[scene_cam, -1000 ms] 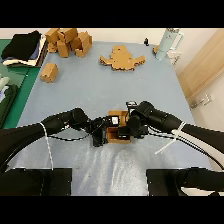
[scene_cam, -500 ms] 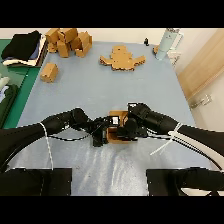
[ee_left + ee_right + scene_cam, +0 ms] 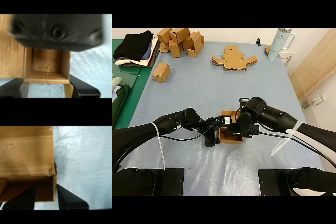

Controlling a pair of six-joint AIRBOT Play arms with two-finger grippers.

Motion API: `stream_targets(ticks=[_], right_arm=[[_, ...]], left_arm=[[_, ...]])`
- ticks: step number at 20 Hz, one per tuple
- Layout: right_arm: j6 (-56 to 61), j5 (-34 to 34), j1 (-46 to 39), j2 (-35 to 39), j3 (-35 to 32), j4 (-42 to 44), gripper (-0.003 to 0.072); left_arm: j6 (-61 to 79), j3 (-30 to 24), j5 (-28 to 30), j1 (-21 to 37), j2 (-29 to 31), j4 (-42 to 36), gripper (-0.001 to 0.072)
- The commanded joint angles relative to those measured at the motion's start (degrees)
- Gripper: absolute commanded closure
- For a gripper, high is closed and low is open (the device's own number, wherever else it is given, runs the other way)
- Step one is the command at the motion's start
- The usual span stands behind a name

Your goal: Fold the box.

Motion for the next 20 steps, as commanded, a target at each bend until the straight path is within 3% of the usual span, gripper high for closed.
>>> stream_targets(ticks=[1,3,4,5,6,8,10,13,15,16,18,20], right_arm=[[0.0,-6.8,-0.3,4.3,1.3,-3.5,0.0301],[-0.1,-13.1,-1.1,5.9,1.3,-8.1,0.032],[-0.2,-15.6,-1.6,6.3,1.3,-11.3,0.0395],[-0.9,-17.5,-2.3,6.4,1.3,-14.7,0.0531],[-2.2,-18.1,-3.4,6.4,1.2,-17.6,0.0595],[-6.6,-15.5,-7.3,5.7,1.2,-19.8,0.0683],[-13.3,-8.4,-14.3,3.4,1.2,-17.8,0.0683],[-29.5,6.6,-28.0,-3.7,1.2,0.7,0.0683],[-47.5,13.4,-36.5,-9.2,1.3,25.4,0.0683],[-58.7,13.3,-40.0,-11.9,1.5,39.6,0.0683],[-72.1,6.8,-43.4,-17.2,3.1,56.7,0.0683],[-77.0,-0.2,-42.6,-21.5,5.6,59.4,0.0683]], left_arm=[[0.0,0.0,0.0,0.0,0.0,0.0,0.0243],[0.0,0.0,0.0,0.0,0.0,0.0,0.0243],[0.0,0.0,0.0,0.0,0.0,0.0,0.0244],[0.0,0.0,0.0,0.0,0.0,0.0,0.0243],[0.0,0.0,0.0,0.0,0.0,0.0,0.0243],[0.0,0.0,0.0,0.0,0.0,0.0,0.0243],[0.0,0.0,0.0,0.0,0.0,0.0,0.0243],[0.0,0.0,0.0,0.0,0.0,0.0,0.0243],[0.0,0.0,0.0,0.0,0.0,0.0,0.0243],[0.0,0.0,0.0,0.0,0.0,0.0,0.0243],[0.0,0.0,0.0,0.0,0.0,0.0,0.0243],[0.0,0.0,0.0,0.0,0.0,0.0,0.0243]])
